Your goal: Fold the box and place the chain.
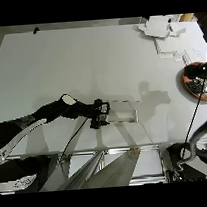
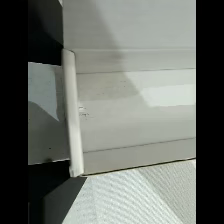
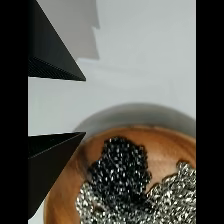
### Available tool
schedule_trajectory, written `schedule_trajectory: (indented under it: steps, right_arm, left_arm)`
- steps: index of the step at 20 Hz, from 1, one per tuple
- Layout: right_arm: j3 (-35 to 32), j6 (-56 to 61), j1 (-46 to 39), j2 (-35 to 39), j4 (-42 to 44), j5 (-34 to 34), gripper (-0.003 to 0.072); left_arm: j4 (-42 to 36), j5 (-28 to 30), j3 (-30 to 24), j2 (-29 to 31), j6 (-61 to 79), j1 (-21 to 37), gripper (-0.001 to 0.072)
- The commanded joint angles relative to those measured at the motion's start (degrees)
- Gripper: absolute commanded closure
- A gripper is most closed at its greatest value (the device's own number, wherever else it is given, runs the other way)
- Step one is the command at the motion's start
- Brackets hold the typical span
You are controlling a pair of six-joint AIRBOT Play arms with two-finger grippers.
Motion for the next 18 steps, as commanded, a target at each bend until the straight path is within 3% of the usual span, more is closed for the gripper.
schedule_trajectory:
  steps: [1,9,13,15,18]
  right_arm:
    - [0.9,-1.2,-3.7,-6.8,-3.3,-2.2,0.0372]
    - [0.9,-4.2,-12.2,-13.7,-3.1,-3.0,0.0372]
    - [0.9,-4.7,-13.2,-14.4,0.2,-7.1,0.0378]
    - [0.9,-4.7,-13.2,-14.5,0.3,-8.4,0.0456]
    - [0.9,-4.7,-13.2,-15.3,0.9,-8.4,0.0466]
  left_arm:
    - [0.0,0.0,0.0,0.0,0.0,0.0,0.0395]
    - [0.0,0.0,0.0,0.0,0.0,0.0,0.0395]
    - [0.0,0.0,0.0,0.0,0.0,0.0,0.0395]
    - [0.0,0.0,0.0,0.0,0.0,0.0,0.0395]
    - [0.0,0.0,0.0,0.0,0.0,0.0,0.0395]
